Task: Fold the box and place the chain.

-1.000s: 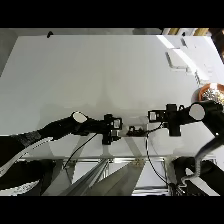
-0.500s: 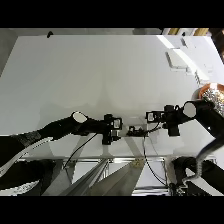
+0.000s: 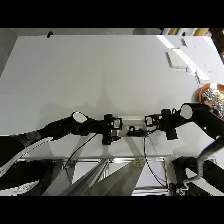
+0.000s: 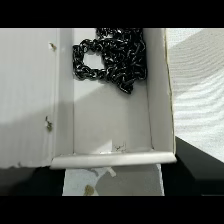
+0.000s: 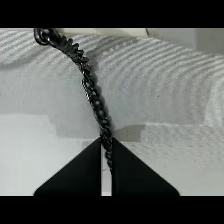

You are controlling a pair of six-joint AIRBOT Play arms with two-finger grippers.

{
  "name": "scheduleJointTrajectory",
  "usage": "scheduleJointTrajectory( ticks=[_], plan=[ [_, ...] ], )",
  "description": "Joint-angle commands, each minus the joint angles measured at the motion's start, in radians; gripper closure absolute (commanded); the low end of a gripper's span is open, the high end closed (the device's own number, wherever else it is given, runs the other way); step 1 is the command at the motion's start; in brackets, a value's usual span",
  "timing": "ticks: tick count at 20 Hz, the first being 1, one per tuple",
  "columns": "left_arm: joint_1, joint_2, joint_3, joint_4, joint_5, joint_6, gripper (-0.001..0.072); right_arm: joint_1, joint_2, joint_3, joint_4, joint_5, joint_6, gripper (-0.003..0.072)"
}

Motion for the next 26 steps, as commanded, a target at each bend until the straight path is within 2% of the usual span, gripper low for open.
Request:
scheduleJointTrajectory(
  ticks=[1, 4, 8, 11, 14, 17, 20, 23, 26],
  plan=[
    [0.0, 0.0, 0.0, 0.0, 0.0, 0.0, 0.0437, 0.0, 0.003, -0.009, 0.006, -0.022, -0.002, 0.0665],
    [0.0, 0.0, 0.0, 0.0, 0.0, 0.0, 0.0437, 0.0, 0.067, -0.009, -0.005, -0.006, 0.005, 0.0667],
    [0.0, 0.0, 0.0, 0.0, 0.0, 0.0, 0.0437, 0.0, 0.247, -0.009, 0.042, 0.025, 0.04, 0.0667],
    [0.0, 0.0, 0.0, 0.0, 0.0, 0.0, 0.0437, 0.0, 0.385, -0.009, 0.192, 0.042, 0.046, 0.0667],
    [0.0, 0.0, 0.0, 0.0, 0.0, 0.0, 0.0437, 0.001, 0.468, -0.009, 0.381, 0.04, 0.037, 0.0667],
    [0.0, 0.0, 0.0, 0.0, 0.0, 0.0, 0.0437, 0.001, 0.48, -0.009, 0.584, 0.045, -0.036, 0.0667],
    [0.0, 0.0, 0.0, 0.0, 0.0, 0.0, 0.0437, 0.001, 0.48, -0.01, 0.712, 0.044, -0.105, 0.0667],
    [0.0, 0.0, 0.0, 0.0, 0.0, 0.0, 0.0437, 0.005, 0.468, -0.019, 0.742, 0.038, -0.13, 0.0667],
    [0.0, 0.0, 0.0, 0.0, 0.0, 0.0, 0.0437, 0.087, 0.419, -0.024, 0.739, 0.02, -0.165, 0.0667]
  ],
)
